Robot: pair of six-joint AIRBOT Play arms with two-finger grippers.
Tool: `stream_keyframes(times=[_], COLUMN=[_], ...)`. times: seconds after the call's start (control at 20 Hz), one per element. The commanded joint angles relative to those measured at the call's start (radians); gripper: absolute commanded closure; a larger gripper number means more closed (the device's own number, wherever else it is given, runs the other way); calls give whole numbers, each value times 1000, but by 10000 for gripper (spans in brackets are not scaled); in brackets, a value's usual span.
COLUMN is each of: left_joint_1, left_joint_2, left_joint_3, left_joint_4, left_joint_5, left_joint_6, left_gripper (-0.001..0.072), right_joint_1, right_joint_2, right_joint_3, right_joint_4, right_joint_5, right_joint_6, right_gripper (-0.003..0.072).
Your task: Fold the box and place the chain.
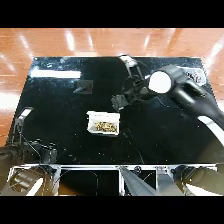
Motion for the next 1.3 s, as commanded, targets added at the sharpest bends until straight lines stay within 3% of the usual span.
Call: stream_keyframes(times=[0.0, 0.2, 0.35, 0.5, 0.8, 1.05, 1.25], left_joint_1=[6, 6, 6, 6, 6, 6, 6], left_joint_2=[24, 24, 24, 24, 16, -71, -165], left_joint_3=[-50, -50, -50, -50, -50, -50, -50], left_joint_4=[-31, -30, -30, -31, -31, -31, -31], left_joint_5=[-53, -65, -105, -129, -203, -207, -232], left_joint_6=[2, 2, 2, 1, 1, 2, 2], left_gripper=[215, 215, 215, 215, 215, 215, 216], right_joint_1=[2, 42, 56, 56, 56, 81, 94], right_joint_2=[-116, -151, -151, -151, -151, -151, -152], right_joint_3=[22, 22, 22, 22, 21, 21, 21], right_joint_4=[88, 111, 137, 135, 126, 124, 118], right_joint_5=[-17, -8, 65, 126, 125, 167, 90], right_joint_6=[-70, -241, -368, -418, -531, -678, -698], right_gripper=[58, 59, 59, 59, 59, 59, 59])
